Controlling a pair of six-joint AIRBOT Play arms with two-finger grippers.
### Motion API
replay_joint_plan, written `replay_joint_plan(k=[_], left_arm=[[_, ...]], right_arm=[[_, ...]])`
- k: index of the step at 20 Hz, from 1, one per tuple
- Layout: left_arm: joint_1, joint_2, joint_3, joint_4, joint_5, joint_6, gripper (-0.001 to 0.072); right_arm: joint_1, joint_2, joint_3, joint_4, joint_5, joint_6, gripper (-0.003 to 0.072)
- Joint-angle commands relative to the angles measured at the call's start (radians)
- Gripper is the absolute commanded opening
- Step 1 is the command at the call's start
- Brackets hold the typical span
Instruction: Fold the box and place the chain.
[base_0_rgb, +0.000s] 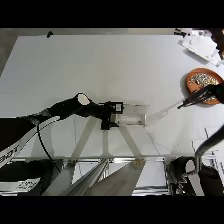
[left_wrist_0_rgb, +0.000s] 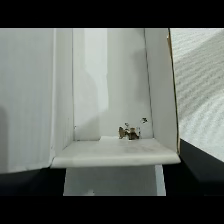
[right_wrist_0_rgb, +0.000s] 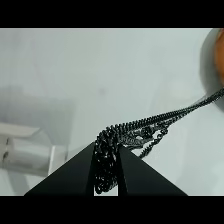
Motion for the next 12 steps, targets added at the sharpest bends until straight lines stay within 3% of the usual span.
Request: replay_joint_plan(k=[1, 7, 12], left_arm=[[0.000, 0.001, 0.000, 0.000, 0.000, 0.000, 0.0254], [0.000, 0.001, 0.000, 0.000, 0.000, 0.000, 0.0254], [0.000, 0.001, 0.000, 0.000, 0.000, 0.000, 0.0254]], right_arm=[[0.001, 0.094, -0.173, 0.029, -0.002, -0.008, 0.0004], [0.008, 0.132, -0.420, 0.176, -0.107, -0.060, 0.0004], [0.179, 0.131, -0.461, 0.244, -0.247, -0.054, 0.0004]])
